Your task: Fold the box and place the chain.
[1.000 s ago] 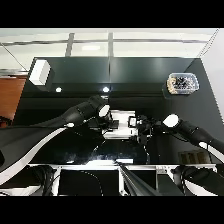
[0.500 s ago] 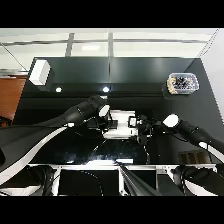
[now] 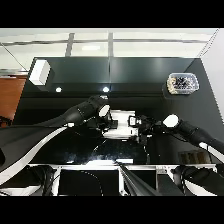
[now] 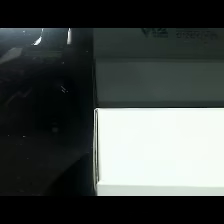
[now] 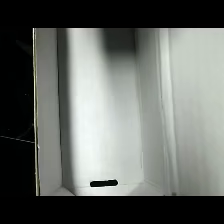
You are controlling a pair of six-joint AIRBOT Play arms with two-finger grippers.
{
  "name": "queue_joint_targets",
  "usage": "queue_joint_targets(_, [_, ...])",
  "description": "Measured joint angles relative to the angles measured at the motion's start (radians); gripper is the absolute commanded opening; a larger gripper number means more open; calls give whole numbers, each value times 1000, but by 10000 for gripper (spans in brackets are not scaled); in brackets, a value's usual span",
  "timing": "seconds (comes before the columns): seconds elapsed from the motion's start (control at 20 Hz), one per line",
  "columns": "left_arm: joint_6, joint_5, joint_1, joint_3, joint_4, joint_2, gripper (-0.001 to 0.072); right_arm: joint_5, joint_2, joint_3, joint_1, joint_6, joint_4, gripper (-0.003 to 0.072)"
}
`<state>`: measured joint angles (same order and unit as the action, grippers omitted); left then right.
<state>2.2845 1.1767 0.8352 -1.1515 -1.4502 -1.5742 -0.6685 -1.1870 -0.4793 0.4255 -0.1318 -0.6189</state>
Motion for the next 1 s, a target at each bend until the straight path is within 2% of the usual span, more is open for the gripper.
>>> queue_joint_targets(0.3, [-1, 10, 0, 0, 0, 0, 25, -19, 106, -1, 0, 118, -156, 627])
queue_joint_targets(0.55, [0, 10, 0, 0, 0, 0, 26, -70, 138, -1, 0, 165, -208, 623])
queue_joint_targets(0.6, [0, 10, 0, 0, 0, 0, 26, -77, 141, -1, 0, 167, -212, 468])
queue_joint_targets(0.65, [0, 10, 0, 0, 0, 0, 26, -80, 143, -1, 0, 169, -215, 395])
queue_joint_targets(0.7, [0, 10, 0, 0, 0, 0, 26, -82, 143, -1, 0, 170, -214, 247])
queue_joint_targets(1.0, [0, 11, 0, 0, 0, 0, 26, -64, 135, -1, 0, 173, -128, 232])
